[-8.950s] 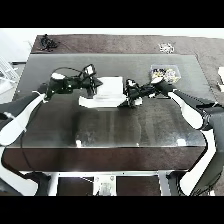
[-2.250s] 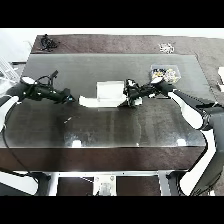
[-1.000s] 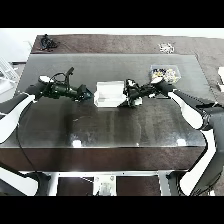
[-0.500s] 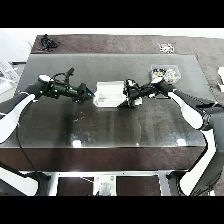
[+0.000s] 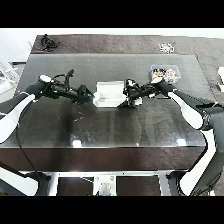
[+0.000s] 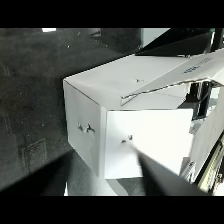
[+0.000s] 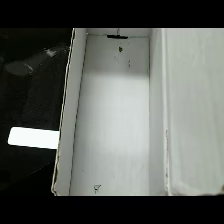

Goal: Fold the box and place the chain.

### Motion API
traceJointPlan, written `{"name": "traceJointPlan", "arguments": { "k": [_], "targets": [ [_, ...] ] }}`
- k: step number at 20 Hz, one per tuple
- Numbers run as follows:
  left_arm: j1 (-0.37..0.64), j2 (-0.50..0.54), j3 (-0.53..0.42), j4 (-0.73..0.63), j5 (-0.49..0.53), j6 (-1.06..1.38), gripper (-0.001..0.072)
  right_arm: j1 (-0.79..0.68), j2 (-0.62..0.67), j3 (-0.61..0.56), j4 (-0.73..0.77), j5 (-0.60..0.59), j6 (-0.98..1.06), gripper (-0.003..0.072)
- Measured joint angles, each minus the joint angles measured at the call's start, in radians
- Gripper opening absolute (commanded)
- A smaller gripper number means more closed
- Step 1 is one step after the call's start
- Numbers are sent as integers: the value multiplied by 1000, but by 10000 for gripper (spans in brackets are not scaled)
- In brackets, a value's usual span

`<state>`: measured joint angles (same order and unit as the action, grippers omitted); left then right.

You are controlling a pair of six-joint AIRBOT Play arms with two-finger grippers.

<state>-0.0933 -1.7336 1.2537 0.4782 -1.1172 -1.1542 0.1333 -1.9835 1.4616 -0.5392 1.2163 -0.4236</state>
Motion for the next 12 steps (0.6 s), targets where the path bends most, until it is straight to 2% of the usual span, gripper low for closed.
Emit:
{"name": "traceJointPlan", "arguments": {
  "k": [9, 10, 11, 12],
  "targets": [
    [-30, 0, 0, -34, 26, -2, 569, 0, 0, 0, 0, 0, 0, 560],
    [-37, 0, 0, -35, 32, -8, 524, 0, 0, 0, 0, 0, 0, 560],
    [-41, 0, 0, -35, 37, -14, 449, 0, 0, 0, 0, 0, 0, 560],
    [-45, 0, 0, -35, 42, -21, 419, 0, 0, 0, 0, 0, 0, 560]
  ]
}}
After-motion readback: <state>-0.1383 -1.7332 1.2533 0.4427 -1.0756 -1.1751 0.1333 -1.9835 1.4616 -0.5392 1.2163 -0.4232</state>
